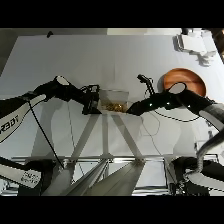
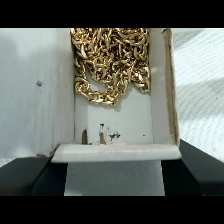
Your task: Fold the box and place the chain.
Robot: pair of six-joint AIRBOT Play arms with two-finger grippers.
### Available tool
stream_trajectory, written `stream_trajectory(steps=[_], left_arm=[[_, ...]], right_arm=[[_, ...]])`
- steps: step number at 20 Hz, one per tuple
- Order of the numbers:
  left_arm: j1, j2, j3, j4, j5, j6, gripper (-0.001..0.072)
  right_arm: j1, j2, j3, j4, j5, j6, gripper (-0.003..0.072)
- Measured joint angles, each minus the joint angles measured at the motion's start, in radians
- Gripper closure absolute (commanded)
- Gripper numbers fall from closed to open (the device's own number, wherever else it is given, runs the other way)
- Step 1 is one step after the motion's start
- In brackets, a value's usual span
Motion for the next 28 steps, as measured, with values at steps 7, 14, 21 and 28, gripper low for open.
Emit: stream_trajectory(steps=[7, 14, 21, 28], left_arm=[[0.000, 0.000, 0.000, 0.000, 0.000, 0.002, 0.0568], [0.000, 0.000, 0.000, 0.000, 0.000, 0.002, 0.0568], [0.000, 0.000, 0.000, 0.001, 0.000, 0.002, 0.0568], [0.000, 0.000, 0.000, 0.001, 0.000, 0.002, 0.0568]], right_arm=[[0.000, 0.024, 0.000, 0.037, -0.017, 0.000, 0.0678], [-0.021, 0.015, 0.000, -0.010, -0.189, 0.083, 0.0679], [0.000, -0.050, 0.000, -0.043, -0.172, 0.116, 0.0679], [0.007, -0.060, 0.000, -0.049, -0.050, 0.098, 0.0679]])
